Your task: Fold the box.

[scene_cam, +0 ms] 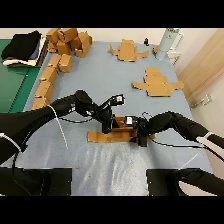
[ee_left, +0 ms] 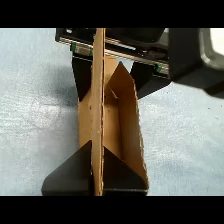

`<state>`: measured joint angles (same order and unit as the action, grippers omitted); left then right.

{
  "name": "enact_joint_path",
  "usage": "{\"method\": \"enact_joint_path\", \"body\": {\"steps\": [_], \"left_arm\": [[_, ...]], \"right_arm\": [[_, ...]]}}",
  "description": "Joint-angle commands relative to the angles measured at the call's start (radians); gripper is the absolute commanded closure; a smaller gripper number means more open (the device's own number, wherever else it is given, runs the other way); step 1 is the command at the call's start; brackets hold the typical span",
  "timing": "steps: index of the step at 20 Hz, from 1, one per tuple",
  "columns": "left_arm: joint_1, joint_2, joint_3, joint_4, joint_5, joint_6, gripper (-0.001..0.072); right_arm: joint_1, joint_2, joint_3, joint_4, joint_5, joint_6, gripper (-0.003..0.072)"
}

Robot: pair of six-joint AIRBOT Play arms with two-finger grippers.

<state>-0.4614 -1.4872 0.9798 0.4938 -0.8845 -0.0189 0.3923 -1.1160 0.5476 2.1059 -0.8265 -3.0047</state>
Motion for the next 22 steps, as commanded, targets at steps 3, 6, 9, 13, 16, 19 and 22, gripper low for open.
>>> {"method": "enact_joint_path", "body": {"steps": [3,6,9,13,16,19,22], "left_arm": [[0.000,-0.001,0.000,0.000,-0.002,0.000,0.0696],[0.000,-0.001,0.000,0.000,-0.002,0.000,0.0696],[0.000,-0.001,0.000,0.000,-0.002,0.000,0.0696],[0.000,-0.001,0.000,0.000,-0.002,0.000,0.0696],[0.000,-0.001,0.000,0.000,-0.002,0.000,0.0696],[0.000,-0.001,0.000,0.000,-0.002,0.000,0.0696],[0.000,-0.001,0.000,0.000,-0.002,0.000,0.0696]], "right_arm": [[0.000,0.000,-0.005,-0.004,-0.005,0.002,0.0079],[0.000,0.000,-0.005,-0.005,-0.003,0.002,0.0105],[0.000,0.000,-0.005,-0.008,-0.002,0.003,0.0210],[0.000,0.000,-0.005,-0.008,-0.002,0.003,0.0208],[0.000,0.002,-0.005,-0.003,-0.001,0.003,0.0097],[0.000,0.008,-0.005,-0.002,-0.001,0.003,0.0097],[0.000,0.033,-0.005,0.004,-0.001,0.004,0.0096]]}}
